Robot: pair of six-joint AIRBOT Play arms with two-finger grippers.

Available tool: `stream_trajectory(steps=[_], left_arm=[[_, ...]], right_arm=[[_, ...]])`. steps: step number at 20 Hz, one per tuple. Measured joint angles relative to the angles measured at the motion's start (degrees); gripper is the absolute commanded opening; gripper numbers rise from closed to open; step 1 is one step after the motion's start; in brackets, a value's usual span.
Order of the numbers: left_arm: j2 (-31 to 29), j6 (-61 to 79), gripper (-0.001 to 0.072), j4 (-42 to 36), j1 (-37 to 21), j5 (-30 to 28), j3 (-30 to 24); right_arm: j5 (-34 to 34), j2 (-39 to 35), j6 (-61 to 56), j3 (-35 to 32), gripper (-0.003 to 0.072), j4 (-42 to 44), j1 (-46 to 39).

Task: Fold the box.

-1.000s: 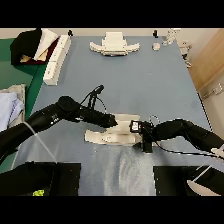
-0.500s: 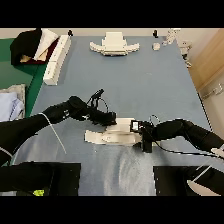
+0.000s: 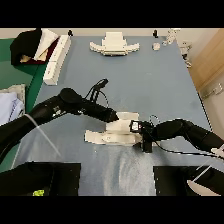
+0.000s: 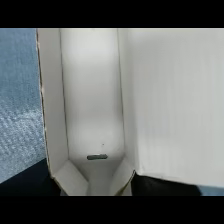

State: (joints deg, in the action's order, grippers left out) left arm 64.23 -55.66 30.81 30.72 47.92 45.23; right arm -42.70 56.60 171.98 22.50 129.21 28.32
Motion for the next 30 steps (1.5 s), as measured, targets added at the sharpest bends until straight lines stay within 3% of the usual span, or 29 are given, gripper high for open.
stream_trajectory(steps=[8, 9, 10, 11, 14, 18, 20, 22, 28, 30], left_arm=[[-24.35, 7.93, 0.0021, 21.86, -0.24, 5.64, -6.16], [-26.29, 11.41, 0.0211, 22.75, -0.59, 6.03, -7.89], [-27.61, 15.06, 0.0633, 22.91, -1.07, 6.21, -9.68], [-28.55, 19.41, 0.0698, 22.32, -1.79, 6.25, -11.76], [-28.30, 32.79, 0.0697, 17.20, -3.15, 3.82, -17.62], [-23.61, 47.54, 0.0696, 11.45, -3.39, -1.84, -21.88], [-20.68, 52.13, 0.0696, 10.32, -3.15, -3.69, -22.62], [-17.81, 55.76, 0.0577, 9.38, -3.17, -4.94, -23.02], [-11.80, 63.10, 0.0575, 5.33, -3.06, -6.62, -22.29], [-10.23, 64.17, 0.0314, 4.37, -2.36, -6.93, -21.79]], right_arm=[[0.00, 0.00, 0.00, 0.00, 0.0552, 0.00, 0.00], [0.00, 0.00, 0.00, 0.00, 0.0552, 0.00, 0.00], [-0.02, 0.00, -0.02, 0.00, 0.0552, 0.00, 0.00], [0.00, 0.00, -0.02, 0.00, 0.0552, 0.00, 0.00], [-0.02, 0.00, -0.02, 0.00, 0.0552, 0.00, 0.00], [-0.02, 0.00, -0.02, 0.00, 0.0552, 0.00, 0.00], [-0.02, 0.00, -0.02, 0.00, 0.0552, 0.00, 0.00], [-0.02, 0.00, -0.02, 0.00, 0.0552, 0.00, 0.00], [-0.02, 0.00, -0.02, 0.00, 0.0551, 0.00, 0.00], [-0.02, 0.00, -0.02, 0.00, 0.0552, 0.00, 0.00]])
